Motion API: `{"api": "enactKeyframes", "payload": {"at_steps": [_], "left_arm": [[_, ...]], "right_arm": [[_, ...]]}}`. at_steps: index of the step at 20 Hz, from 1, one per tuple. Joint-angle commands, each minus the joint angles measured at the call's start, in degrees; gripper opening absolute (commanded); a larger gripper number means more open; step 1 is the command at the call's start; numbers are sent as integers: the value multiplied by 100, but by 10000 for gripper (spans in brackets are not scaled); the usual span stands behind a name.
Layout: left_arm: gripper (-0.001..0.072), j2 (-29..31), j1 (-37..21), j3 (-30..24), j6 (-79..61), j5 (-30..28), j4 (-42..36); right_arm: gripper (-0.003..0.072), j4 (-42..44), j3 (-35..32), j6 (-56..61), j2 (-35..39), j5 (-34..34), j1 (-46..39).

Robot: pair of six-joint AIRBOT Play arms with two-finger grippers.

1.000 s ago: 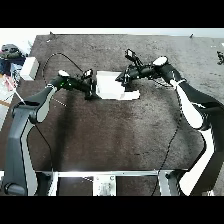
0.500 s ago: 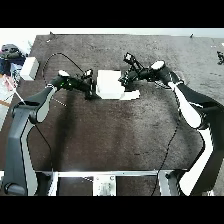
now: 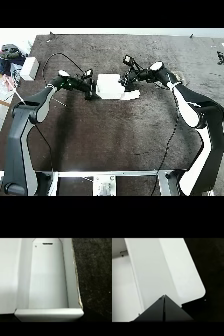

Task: Fold the box and place the chain.

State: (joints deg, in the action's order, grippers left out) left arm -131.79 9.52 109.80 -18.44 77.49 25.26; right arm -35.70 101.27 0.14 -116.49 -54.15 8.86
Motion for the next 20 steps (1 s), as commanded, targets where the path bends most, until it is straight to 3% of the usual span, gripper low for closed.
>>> {"api": "enactKeyframes", "payload": {"at_steps": [1, 5, 6, 7, 8, 12, 20], "left_arm": [[336, 0, -4, 2, 0, 2, 4], [336, 0, -4, 2, 0, 0, 2], [336, 0, -4, 2, 0, 0, 2], [336, 0, -4, 2, 0, -2, 2], [336, 0, -4, 2, 0, -4, 2], [336, 0, -4, 2, 0, -11, 2], [337, 0, -4, 2, 0, -13, 2]], "right_arm": [[13, 33, 109, -7, 216, 2, -2], [14, -262, 109, -7, 739, -723, -103], [67, -555, 109, -4, 831, -960, -131], [361, -817, 109, 0, 870, -1174, -153], [703, -1064, 107, 15, 870, -1384, -166], [717, -1753, 96, 142, 636, -1703, -144], [717, -1853, 96, 140, 166, -1626, -15]]}}
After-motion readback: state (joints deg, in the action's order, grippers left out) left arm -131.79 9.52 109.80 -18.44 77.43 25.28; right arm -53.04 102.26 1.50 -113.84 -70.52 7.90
